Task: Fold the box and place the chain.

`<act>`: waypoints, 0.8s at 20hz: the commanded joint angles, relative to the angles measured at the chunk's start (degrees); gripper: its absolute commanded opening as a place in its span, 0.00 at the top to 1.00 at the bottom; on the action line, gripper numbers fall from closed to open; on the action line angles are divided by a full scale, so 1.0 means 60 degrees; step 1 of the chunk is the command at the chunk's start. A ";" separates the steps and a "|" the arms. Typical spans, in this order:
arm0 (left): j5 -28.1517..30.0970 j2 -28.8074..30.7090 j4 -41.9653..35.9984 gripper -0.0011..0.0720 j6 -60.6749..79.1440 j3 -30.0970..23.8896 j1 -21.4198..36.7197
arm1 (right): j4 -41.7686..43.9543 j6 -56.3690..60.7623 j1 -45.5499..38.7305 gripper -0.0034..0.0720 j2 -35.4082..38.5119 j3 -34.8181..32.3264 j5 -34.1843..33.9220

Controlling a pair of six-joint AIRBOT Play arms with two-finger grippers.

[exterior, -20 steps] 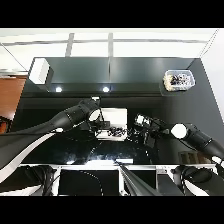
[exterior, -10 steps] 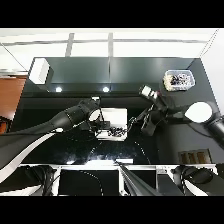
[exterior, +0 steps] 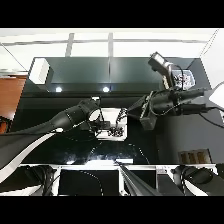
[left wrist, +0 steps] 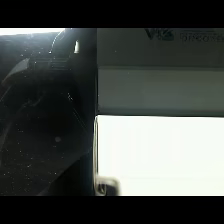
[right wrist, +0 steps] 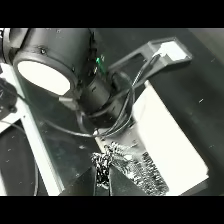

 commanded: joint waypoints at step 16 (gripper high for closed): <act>0.0342 -0.0004 -0.0080 0.94 -0.0532 0.0007 0.0004 | -0.0259 0.0907 -0.1242 0.28 -0.0539 -0.1486 -0.0219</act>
